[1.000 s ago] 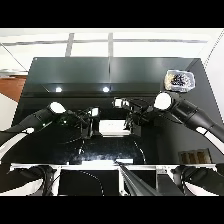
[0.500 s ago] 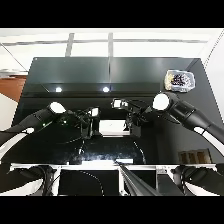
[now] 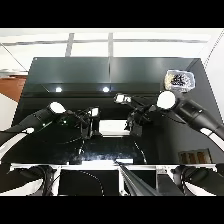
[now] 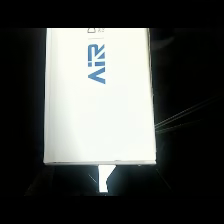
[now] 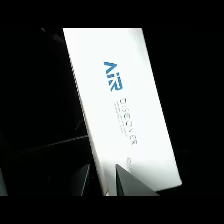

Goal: Fold the box and place the chain.

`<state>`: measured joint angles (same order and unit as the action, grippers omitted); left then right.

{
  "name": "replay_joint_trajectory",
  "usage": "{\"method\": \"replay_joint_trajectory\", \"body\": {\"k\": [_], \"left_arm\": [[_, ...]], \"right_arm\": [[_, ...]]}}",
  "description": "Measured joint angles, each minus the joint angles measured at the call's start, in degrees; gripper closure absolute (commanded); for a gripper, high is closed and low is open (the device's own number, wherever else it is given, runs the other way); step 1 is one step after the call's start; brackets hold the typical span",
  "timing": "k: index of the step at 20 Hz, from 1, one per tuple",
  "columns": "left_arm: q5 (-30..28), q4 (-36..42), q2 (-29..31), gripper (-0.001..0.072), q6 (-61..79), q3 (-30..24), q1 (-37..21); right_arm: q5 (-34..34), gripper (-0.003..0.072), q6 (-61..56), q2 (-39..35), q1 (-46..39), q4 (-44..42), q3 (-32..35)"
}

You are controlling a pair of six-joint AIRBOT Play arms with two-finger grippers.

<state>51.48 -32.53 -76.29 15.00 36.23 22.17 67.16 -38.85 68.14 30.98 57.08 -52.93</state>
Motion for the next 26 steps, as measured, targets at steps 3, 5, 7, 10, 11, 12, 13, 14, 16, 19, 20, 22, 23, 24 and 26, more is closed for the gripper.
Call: {"method": "replay_joint_trajectory", "body": {"k": [3,5,7,10,11,12,13,14,16,19,20,22,23,24,26], "left_arm": [[-0.02,0.00,0.00,0.0308,0.00,0.00,0.00],[-0.02,0.00,0.00,0.0309,0.00,0.00,0.00],[-0.02,0.00,0.00,0.0309,0.00,0.00,0.00],[-0.04,0.00,0.00,0.0308,0.00,0.00,0.00],[-0.04,0.00,0.00,0.0308,0.00,0.00,0.00],[-0.04,0.00,0.00,0.0308,0.00,0.00,0.00],[-0.04,0.00,0.00,0.0308,0.00,0.00,0.00],[-0.04,0.00,0.00,0.0309,0.00,0.00,0.00],[-0.04,0.00,0.00,0.0308,0.00,0.00,0.00],[-0.04,0.00,0.00,0.0308,0.00,0.00,0.00],[-0.04,0.00,0.00,0.0308,0.00,0.00,0.00],[-0.04,0.02,0.00,0.0308,0.00,0.00,0.00],[-0.04,0.00,0.00,0.0308,0.00,0.00,0.00],[-0.04,0.02,0.00,0.0308,0.00,0.00,0.00],[-0.04,0.00,0.00,0.0308,0.00,0.00,0.00]], "right_arm": [[1.53,0.0640,-10.27,-1.84,-2.14,-1.68,0.42],[-0.17,0.0640,-17.81,-2.32,-3.56,-5.33,2.23],[-2.86,0.0639,-22.27,-2.32,-5.11,-13.18,4.79],[-5.68,0.0639,-24.33,-1.49,-6.29,-24.30,7.78],[-6.47,0.0639,-24.70,-1.14,-6.49,-26.36,8.39],[-7.28,0.0639,-25.07,-0.90,-6.62,-28.09,8.79],[-7.76,0.0639,-25.27,-0.68,-6.73,-29.18,9.11],[-8.35,0.0639,-25.35,-0.55,-6.80,-30.05,9.33],[-8.90,0.0639,-25.90,-0.37,-6.91,-31.41,9.57],[-9.31,0.0638,-27.02,-0.26,-6.95,-32.35,9.77],[-9.38,0.0639,-27.54,-0.22,-6.95,-32.57,9.79],[-9.40,0.0638,-28.74,-0.22,-6.95,-32.85,9.84],[-9.38,0.0638,-29.33,-0.13,-6.95,-32.87,9.86],[-9.35,0.0638,-30.03,0.02,-6.97,-32.87,9.88],[-9.03,0.0638,-31.32,0.63,-6.95,-32.68,9.88]]}}
